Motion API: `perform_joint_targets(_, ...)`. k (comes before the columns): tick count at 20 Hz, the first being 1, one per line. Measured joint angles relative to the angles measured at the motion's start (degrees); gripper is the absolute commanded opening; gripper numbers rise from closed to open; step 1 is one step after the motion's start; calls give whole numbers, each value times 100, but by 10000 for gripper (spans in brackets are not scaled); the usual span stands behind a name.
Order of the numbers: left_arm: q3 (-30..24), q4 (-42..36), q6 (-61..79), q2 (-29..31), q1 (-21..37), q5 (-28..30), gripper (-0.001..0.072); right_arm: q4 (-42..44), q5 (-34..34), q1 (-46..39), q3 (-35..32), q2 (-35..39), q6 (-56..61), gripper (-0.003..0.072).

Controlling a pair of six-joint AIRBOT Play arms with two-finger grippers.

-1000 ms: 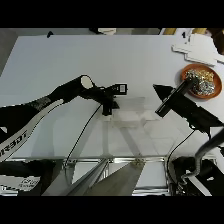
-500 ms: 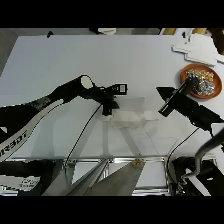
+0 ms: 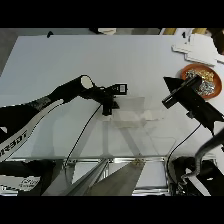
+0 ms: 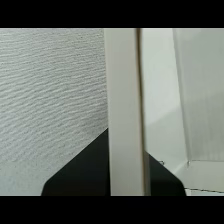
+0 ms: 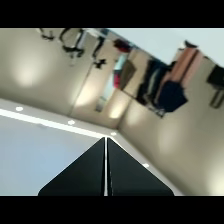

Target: Fold the box and place the chain.

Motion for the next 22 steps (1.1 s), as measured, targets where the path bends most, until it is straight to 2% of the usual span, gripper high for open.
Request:
perform_joint_targets(5, 0, 0, 0, 0, 0, 2, 10, 378, -323, 0, -2, 0, 133, 15)
perform_joint_targets(16, 0, 0, -2, 0, 0, 2, 10, 857, -474, 0, -2, 0, 420, 16)
perform_joint_targets(18, 0, 0, -2, 0, 0, 2, 10, 868, -702, 0, -2, 4, 1425, 16)
perform_joint_targets(22, 0, -2, -2, 2, 0, 2, 10, 890, -1325, -2, -2, 4, 5226, 15)
